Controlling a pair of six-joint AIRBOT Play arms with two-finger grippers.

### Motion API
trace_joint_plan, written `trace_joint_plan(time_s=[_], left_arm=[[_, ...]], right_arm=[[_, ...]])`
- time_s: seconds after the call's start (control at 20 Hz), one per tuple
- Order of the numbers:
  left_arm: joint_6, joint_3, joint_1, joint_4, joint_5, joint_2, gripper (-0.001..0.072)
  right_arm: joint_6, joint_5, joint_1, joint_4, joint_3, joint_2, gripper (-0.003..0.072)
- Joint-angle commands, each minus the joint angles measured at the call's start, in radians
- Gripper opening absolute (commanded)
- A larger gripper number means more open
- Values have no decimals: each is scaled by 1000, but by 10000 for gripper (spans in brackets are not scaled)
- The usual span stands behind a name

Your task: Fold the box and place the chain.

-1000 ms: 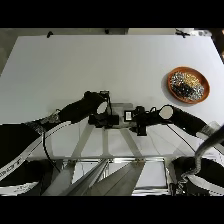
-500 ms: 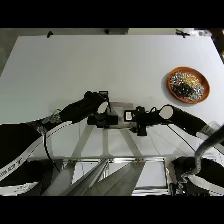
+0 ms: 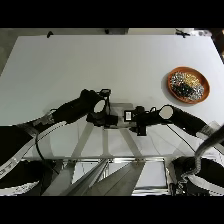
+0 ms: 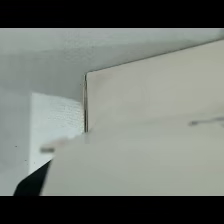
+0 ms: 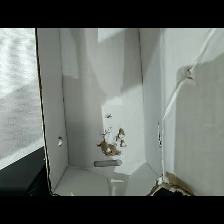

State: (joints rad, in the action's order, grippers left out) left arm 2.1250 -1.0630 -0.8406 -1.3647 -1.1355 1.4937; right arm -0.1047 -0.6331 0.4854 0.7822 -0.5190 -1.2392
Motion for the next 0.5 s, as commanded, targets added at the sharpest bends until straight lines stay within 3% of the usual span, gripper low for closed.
trace_joint_plan(time_s=[0.0, 0.2, 0.25, 0.45], left_arm=[[-82, -1, 24, -12, 2, -59, 238], [-259, 0, 71, -7, -20, -154, 533], [-341, 0, 88, 1, -29, -183, 577], [-881, 60, 201, 68, -82, -314, 576]], right_arm=[[2, -5, 0, -1, 0, 1, 406], [2, -5, 0, -1, 0, 1, 406], [2, -5, 0, -1, 0, 1, 406], [2, -5, 0, -1, 0, 1, 406]])
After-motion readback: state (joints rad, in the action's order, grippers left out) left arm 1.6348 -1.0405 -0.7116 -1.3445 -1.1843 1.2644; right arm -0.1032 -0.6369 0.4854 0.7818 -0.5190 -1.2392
